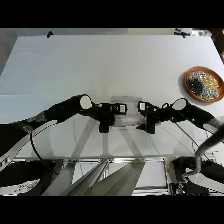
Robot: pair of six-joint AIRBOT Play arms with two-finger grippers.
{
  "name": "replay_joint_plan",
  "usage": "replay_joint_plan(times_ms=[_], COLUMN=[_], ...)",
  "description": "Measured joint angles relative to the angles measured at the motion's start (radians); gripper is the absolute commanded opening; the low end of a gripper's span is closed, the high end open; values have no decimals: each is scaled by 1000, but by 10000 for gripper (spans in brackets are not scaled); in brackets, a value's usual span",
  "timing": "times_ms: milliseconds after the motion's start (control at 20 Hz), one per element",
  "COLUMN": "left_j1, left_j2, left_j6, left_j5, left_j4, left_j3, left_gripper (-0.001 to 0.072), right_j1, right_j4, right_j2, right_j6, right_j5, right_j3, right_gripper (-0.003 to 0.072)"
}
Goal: Fold the box and place the chain.
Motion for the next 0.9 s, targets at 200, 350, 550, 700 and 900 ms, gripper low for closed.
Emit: replay_joint_plan(times_ms=[200, 350, 550, 700, 900], left_j1=[42, 91, 168, 241, 359], left_j2=[60, 109, 183, 243, 283], left_j6=[-135, -310, -499, -604, -711], left_j5=[-41, -90, -142, -155, -158], left_j4=[39, 71, 94, 87, 27], left_j3=[0, -2, -56, -146, -259], left_gripper=[130, 130, 130, 11, 5], right_j1=[0, 0, 0, 0, 0], right_j4=[0, 0, 0, 0, 0], right_j2=[0, 0, 0, 0, 0], right_j6=[1, 0, 0, 0, 0], right_j5=[0, 0, 0, 0, 0], right_j3=[0, 0, 0, 0, 0], right_gripper=[341, 341, 341, 341, 341])
